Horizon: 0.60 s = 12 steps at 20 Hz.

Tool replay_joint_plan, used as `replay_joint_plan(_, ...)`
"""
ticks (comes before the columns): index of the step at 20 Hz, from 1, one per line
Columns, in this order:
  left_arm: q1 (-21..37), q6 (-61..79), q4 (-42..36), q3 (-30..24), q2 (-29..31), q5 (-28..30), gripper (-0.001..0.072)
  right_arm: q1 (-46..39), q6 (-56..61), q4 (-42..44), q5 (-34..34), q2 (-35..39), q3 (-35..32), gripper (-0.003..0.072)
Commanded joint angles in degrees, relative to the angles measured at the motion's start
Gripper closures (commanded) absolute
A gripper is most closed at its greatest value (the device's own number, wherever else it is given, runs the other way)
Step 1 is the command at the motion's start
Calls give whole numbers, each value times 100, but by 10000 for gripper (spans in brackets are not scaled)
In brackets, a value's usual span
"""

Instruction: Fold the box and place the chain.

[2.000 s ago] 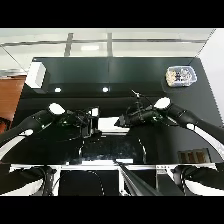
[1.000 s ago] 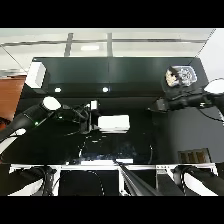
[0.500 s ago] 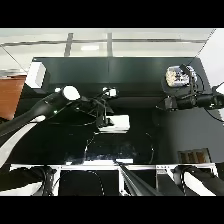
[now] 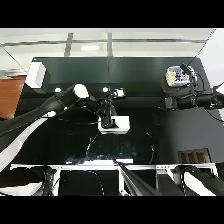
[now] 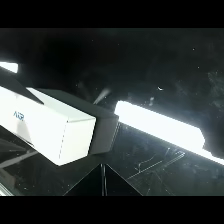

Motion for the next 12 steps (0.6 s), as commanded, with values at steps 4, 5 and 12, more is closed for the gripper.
replay_joint_plan(4,-595,-435,1327,142,-22,208,-5,-4,2,0,2,4,-2,671)
replay_joint_plan(5,-629,-435,1351,142,-22,208,-5,-2,0,0,0,4,-2,671)
replay_joint_plan(12,-774,-435,1558,140,-166,697,38,-2,2,0,-2,4,-2,671)
